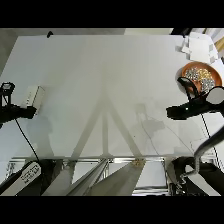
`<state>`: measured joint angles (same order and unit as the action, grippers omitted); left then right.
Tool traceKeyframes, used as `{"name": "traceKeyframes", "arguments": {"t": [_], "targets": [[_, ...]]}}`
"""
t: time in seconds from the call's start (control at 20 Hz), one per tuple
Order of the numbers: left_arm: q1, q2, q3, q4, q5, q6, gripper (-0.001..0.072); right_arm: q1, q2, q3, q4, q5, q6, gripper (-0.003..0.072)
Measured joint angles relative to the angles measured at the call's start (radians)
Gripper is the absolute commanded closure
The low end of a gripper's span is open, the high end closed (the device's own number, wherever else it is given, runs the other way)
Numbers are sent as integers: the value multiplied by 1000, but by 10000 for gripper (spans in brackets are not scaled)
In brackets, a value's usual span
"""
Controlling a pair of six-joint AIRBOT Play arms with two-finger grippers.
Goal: Fold the box and place the chain.
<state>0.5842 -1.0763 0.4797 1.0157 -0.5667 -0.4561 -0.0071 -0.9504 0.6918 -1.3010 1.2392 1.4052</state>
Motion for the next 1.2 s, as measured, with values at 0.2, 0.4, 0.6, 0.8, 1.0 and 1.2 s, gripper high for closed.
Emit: {"name": "traceKeyframes", "arguments": {"t": [0.2, 0.4, 0.6, 0.8, 1.0, 1.2], "targets": [[0, 0, 0, -11, 9, 8, 16, 0, 0, 0, 0, -1, 0, 627], [0, 1, 0, -13, 11, 8, 17, 0, 0, 0, 0, -2, 0, 631], [0, 3, 0, -14, 9, 10, 17, 0, 0, 0, 0, -2, 0, 631], [0, 3, 0, -14, 6, 10, 17, 0, 0, 0, 0, -2, 0, 631], [0, 3, 0, -14, 5, 11, 17, 0, 0, 0, 0, -1, 0, 631], [0, 3, 0, -14, 5, 10, 17, 0, 0, 0, 0, -1, 0, 631]]}}
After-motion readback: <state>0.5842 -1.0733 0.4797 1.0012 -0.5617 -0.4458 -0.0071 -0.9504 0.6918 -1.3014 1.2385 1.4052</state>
